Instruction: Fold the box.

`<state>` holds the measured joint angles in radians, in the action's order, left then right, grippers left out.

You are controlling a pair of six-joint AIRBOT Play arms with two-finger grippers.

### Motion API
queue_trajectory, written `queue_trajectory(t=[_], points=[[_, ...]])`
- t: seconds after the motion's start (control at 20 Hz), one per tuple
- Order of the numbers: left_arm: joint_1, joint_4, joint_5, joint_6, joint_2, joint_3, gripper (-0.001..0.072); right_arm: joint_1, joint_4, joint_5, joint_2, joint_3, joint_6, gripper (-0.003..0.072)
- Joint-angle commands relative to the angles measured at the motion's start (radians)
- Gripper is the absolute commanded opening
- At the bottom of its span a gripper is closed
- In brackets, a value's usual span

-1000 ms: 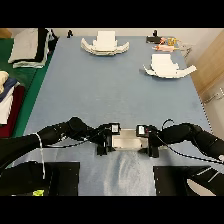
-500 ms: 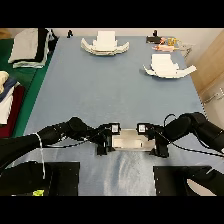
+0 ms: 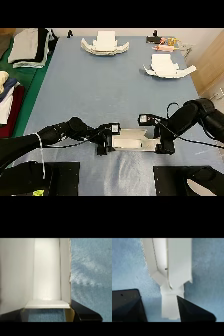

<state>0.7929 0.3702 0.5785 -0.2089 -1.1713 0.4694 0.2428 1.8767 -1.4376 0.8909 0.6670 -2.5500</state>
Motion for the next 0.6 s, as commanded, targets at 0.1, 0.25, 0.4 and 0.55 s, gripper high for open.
queue_trajectory(t=[0.1, 0.25, 0.4, 0.55], points=[[-0.001, 0.000, 0.000, 0.000, 0.000, 0.001, 0.0532, 0.001, 0.191, -0.108, -0.001, 0.090, 0.550, 0.0717], [-0.001, 0.000, 0.000, 0.000, 0.000, 0.001, 0.0531, 0.001, 0.314, -0.019, 0.001, 0.090, 0.692, 0.0717], [-0.001, 0.000, 0.000, 0.000, 0.000, 0.001, 0.0532, 0.003, 0.359, 0.078, 0.001, 0.090, 0.695, 0.0716], [-0.001, 0.000, 0.000, 0.000, 0.000, 0.001, 0.0532, 0.003, 0.375, 0.094, 0.001, 0.090, 0.750, 0.0715]])
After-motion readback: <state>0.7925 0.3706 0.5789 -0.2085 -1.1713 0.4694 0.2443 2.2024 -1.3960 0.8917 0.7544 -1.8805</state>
